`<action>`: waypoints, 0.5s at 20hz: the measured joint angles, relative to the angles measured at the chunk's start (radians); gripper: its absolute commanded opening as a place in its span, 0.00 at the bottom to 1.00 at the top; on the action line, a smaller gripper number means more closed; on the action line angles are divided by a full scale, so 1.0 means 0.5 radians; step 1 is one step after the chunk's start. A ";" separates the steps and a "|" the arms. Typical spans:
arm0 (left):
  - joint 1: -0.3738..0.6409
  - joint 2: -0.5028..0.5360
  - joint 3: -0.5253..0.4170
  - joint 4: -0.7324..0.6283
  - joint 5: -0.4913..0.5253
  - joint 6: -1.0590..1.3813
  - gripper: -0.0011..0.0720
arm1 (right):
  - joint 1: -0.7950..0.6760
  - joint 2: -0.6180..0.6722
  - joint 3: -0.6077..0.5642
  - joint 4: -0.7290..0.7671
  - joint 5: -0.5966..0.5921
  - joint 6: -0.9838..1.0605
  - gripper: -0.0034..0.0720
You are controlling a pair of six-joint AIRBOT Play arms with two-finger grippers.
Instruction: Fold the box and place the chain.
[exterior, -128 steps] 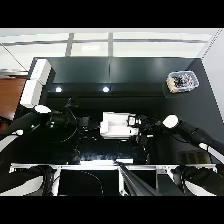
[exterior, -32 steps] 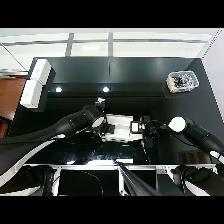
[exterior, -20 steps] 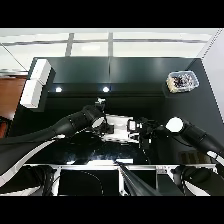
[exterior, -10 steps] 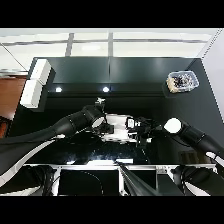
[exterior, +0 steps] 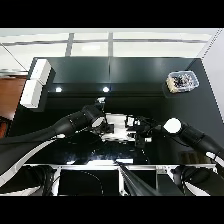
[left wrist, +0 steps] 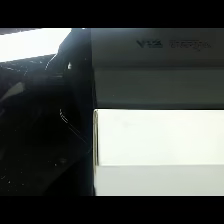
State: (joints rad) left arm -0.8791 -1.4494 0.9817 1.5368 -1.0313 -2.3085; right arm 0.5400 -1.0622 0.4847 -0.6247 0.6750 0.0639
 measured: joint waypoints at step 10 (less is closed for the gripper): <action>0.000 0.000 0.001 -0.002 0.010 -0.001 0.05 | 0.000 -0.001 -0.001 0.057 -0.059 0.000 0.34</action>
State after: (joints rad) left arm -0.8791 -1.4494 0.9821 1.5360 -1.0264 -2.3089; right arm 0.5400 -1.0626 0.4843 -0.5961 0.6456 0.0639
